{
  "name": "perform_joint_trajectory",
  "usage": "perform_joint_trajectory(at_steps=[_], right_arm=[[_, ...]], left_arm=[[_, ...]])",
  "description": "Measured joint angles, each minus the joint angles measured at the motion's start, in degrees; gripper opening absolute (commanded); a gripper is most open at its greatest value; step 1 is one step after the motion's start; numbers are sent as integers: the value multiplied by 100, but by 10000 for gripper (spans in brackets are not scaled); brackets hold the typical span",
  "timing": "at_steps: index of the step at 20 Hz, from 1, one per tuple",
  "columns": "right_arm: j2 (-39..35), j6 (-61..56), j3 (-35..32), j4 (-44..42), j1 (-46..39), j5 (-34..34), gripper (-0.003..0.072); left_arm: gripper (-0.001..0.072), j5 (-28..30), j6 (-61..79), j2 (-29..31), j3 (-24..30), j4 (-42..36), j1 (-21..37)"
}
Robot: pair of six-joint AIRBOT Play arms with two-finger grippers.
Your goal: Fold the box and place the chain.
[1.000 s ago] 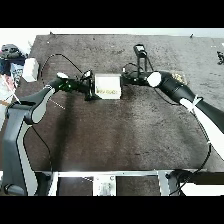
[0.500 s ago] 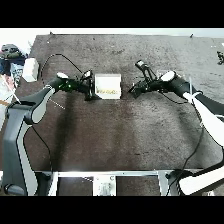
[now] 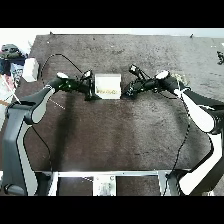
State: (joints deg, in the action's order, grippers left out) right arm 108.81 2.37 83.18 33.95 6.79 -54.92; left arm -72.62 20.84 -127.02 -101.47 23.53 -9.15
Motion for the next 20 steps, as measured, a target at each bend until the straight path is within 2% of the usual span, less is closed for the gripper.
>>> perform_joint_trajectory(at_steps=[6, 8, 9, 11, 12, 14, 15, 20], right_arm=[[94, 461, 59, 212, 195, 160, 358], [122, 503, 66, 280, 240, 297, 322], [138, 520, 66, 299, 254, 352, 224], [155, 540, 68, 330, 273, 431, 182], [164, 546, 68, 345, 280, 452, 102], [162, 546, 70, 358, 280, 461, 94], [151, 546, 68, 372, 282, 446, 36], [-31, 463, 70, 385, 278, 236, 14]], left_arm=[[395, -2, 11, 0, 0, 0, 7], [395, -2, 9, 0, 0, 0, 7], [395, 0, 9, 0, 0, 0, 7], [395, 0, 7, 0, 0, 0, 7], [394, 0, -2, 0, 0, 0, 7], [395, 0, -9, 0, 0, -2, 7], [395, 0, -9, 0, 0, 0, 7], [394, 0, -7, 0, 0, 0, 7]])
